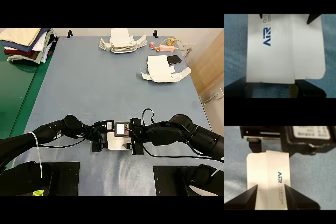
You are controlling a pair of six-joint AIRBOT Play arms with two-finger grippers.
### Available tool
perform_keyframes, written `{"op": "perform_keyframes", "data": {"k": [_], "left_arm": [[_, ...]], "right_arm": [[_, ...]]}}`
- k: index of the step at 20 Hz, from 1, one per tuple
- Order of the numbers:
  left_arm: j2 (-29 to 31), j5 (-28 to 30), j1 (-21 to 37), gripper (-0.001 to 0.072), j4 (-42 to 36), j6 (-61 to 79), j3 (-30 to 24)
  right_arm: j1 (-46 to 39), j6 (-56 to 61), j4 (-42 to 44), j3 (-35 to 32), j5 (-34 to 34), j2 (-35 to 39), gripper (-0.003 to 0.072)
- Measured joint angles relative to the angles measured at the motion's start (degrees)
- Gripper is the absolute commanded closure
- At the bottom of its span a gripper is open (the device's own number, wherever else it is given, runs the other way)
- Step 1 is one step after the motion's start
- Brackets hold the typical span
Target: Fold the box.
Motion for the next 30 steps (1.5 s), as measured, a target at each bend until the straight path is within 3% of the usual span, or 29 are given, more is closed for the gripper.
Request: {"op": "perform_keyframes", "data": {"k": [7,9,19,30], "left_arm": [[-0.02,0.02,0.0,0.0239,-0.02,0.0,-0.02],[-0.02,0.02,0.0,0.0238,-0.02,0.0,-0.02],[-0.02,0.02,0.0,0.0239,-0.04,-0.11,-0.02],[-0.02,0.09,0.0,0.0238,-0.04,0.02,0.0]], "right_arm": [[0.42,-0.33,-2.49,0.02,0.61,-0.26,0.0154],[0.46,-0.35,-2.84,0.02,0.04,-0.33,0.0075],[0.61,-0.5,-7.06,0.59,0.79,-2.75,0.0076],[0.57,1.88,-9.05,1.73,1.01,-0.44,0.0077]]}}
